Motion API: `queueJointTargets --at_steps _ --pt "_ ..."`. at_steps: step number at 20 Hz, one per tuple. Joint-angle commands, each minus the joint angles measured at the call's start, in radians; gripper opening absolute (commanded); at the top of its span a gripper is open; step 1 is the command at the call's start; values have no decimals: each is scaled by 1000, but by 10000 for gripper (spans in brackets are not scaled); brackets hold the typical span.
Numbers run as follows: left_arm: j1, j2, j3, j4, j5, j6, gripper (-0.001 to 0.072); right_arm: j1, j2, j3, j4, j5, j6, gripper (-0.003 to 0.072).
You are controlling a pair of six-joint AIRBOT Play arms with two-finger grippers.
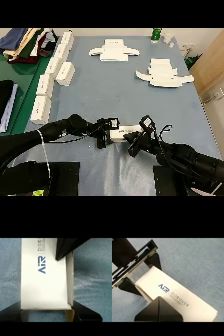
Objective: Fold the box.
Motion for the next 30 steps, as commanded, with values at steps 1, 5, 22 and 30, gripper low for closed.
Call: queueJointTargets --at_steps 1,5,22,30 --pt "0 1 0 -1 0 -2 422 -17 63 6 0 17 0 3" --pt "0 1 0 -1 0 -2 422 -55 103 8 0 6 0 3" --pt "0 1 0 -1 0 -2 422 -451 -227 699 -145 -1168 184 4" --pt "0 1 0 -2 -2 -3 422 -476 -428 776 -135 -1291 251 4"
